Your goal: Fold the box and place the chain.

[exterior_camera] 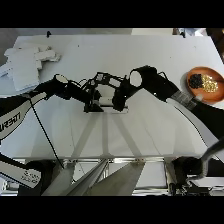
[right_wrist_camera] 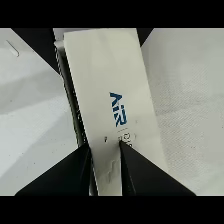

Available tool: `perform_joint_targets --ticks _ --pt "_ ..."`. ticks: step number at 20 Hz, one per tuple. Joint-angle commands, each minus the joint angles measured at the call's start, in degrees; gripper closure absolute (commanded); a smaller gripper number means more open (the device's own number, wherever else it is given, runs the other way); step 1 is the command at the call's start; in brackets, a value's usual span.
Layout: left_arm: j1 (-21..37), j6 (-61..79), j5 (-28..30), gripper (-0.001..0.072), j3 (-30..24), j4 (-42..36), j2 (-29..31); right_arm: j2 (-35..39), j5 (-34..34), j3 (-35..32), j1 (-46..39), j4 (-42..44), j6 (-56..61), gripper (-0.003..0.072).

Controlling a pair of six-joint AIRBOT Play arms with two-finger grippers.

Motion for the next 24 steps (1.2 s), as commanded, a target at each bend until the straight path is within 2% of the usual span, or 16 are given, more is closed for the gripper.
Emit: perform_joint_targets --ticks 1,4,7,9,12,16,17,18,20,24 --pt "0.02 0.0 0.04 0.031 0.02 0.0 0.0 -0.94 -0.11 -0.04 1.03 -0.37 1.31 0.0532" --pt "0.02 0.0 0.04 0.031 0.02 0.0 0.0 -0.92 1.05 -0.04 1.07 -0.44 1.31 0.0488" --pt "0.02 0.0 0.04 0.031 0.02 0.0 0.0 -0.85 2.8 -0.02 1.09 -0.44 1.31 0.0481" --pt "0.02 0.0 0.04 0.031 0.02 0.0 0.0 -0.42 2.82 -0.02 1.07 -0.33 1.68 0.0372" --pt "0.02 0.0 0.04 0.031 0.02 0.0 0.0 1.86 1.75 -0.02 1.07 -0.33 2.36 0.0341" --pt "0.02 0.0 0.04 0.031 0.02 0.0 0.0 5.55 -1.25 -0.02 1.07 -0.28 5.99 0.0347" --pt "0.02 0.0 0.04 0.031 0.02 0.0 0.0 5.97 -1.75 -0.02 1.07 -0.13 8.02 0.0356" --pt "0.02 0.0 0.04 0.031 0.02 0.0 0.0 6.05 -2.27 -0.02 1.07 0.26 10.14 0.0427" --pt "0.02 0.0 0.04 0.031 0.02 0.0 0.0 5.64 -3.17 -0.04 0.94 3.02 12.81 0.068" --pt "0.02 0.0 0.04 0.031 0.02 0.0 0.0 3.72 -7.26 -0.2 -1.05 19.15 15.61 0.068"
